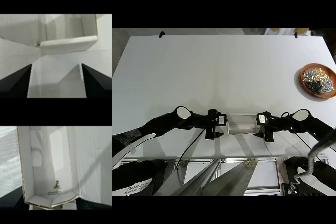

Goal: Fold the box and place the chain.

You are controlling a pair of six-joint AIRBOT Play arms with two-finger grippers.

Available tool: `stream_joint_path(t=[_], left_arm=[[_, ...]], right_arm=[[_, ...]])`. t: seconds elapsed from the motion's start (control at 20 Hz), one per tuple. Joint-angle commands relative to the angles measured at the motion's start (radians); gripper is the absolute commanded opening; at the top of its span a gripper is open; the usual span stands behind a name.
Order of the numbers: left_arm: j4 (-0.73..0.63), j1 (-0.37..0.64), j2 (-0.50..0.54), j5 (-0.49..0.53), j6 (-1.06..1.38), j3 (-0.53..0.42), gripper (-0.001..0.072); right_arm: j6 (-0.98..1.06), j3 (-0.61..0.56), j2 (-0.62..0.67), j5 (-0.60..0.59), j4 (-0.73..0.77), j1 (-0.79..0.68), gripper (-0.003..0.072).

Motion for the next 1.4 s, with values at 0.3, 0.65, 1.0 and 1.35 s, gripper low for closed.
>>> stream_joint_path(t=[0.3,0.65,1.0,1.35], left_arm=[[-0.122,-0.013,-0.018,-0.058,0.057,0.003,0.07],[-0.122,-0.028,-0.019,-0.069,0.143,0.003,0.07],[-0.196,-0.044,-0.068,-0.064,0.142,0.004,0.07],[-0.262,-0.044,-0.068,-0.04,0.173,0.004,0.0698]], right_arm=[[0.0,0.0,0.001,0.0,0.0,0.0,0.0342],[0.0,0.0,0.001,0.0,0.0,0.0,0.0342],[0.0,0.0,0.001,0.0,0.0,0.0,0.0342],[0.0,0.0,0.001,0.0,0.0,0.0,0.0342]])
